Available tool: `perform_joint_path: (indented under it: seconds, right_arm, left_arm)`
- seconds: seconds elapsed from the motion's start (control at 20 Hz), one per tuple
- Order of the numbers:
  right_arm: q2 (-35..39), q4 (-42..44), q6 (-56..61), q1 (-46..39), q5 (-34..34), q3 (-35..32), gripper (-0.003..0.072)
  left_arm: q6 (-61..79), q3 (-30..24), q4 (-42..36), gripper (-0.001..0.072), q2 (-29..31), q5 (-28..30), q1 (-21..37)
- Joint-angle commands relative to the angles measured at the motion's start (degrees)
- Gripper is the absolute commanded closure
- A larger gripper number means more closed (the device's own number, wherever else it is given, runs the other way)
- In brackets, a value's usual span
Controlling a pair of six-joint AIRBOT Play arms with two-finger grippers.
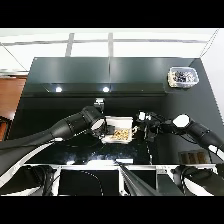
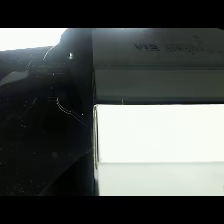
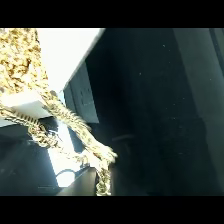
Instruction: Fold the box and place the chain.
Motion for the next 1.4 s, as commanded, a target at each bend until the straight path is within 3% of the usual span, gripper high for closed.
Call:
perform_joint_path:
  seconds: [0.0,0.15,0.35,0.55,0.7,0.95,1.1,1.2,1.35]
  right_arm:
    - [4.31,0.59,7.30,0.00,0.92,0.07,0.0678]
    - [11.37,0.55,17.99,0.00,4.66,1.20,0.0677]
    - [19.21,0.63,33.38,0.00,19.71,7.72,0.0675]
    - [21.11,1.03,49.24,0.02,31.30,15.02,0.0675]
    - [20.85,2.78,54.84,0.90,31.95,15.13,0.0675]
    - [17.44,3.32,60.15,7.34,21.92,14.73,0.0675]
    - [15.93,2.71,61.02,7.96,20.26,14.73,0.0662]
    - [15.93,2.54,61.53,7.91,20.72,14.75,0.0246]
    - [15.96,-1.44,61.64,5.33,21.51,15.78,0.0231]
  left_arm:
    - [0.02,0.00,0.04,0.0683,-0.02,0.00,-0.02]
    - [0.02,0.00,0.04,0.0683,-0.02,0.00,-0.02]
    - [0.02,0.00,0.04,0.0683,-0.02,0.00,-0.02]
    - [0.02,0.00,0.04,0.0683,-0.02,0.07,-0.02]
    - [0.02,0.00,0.04,0.0683,-0.02,0.04,-0.02]
    - [0.02,0.00,0.04,0.0683,-0.02,0.11,-0.02]
    - [0.00,-0.04,0.07,0.0683,-0.02,0.17,-0.02]
    - [0.00,-0.04,0.02,0.0683,-0.02,0.44,-0.02]
    - [0.07,-0.02,0.04,0.0682,-0.02,0.39,0.00]
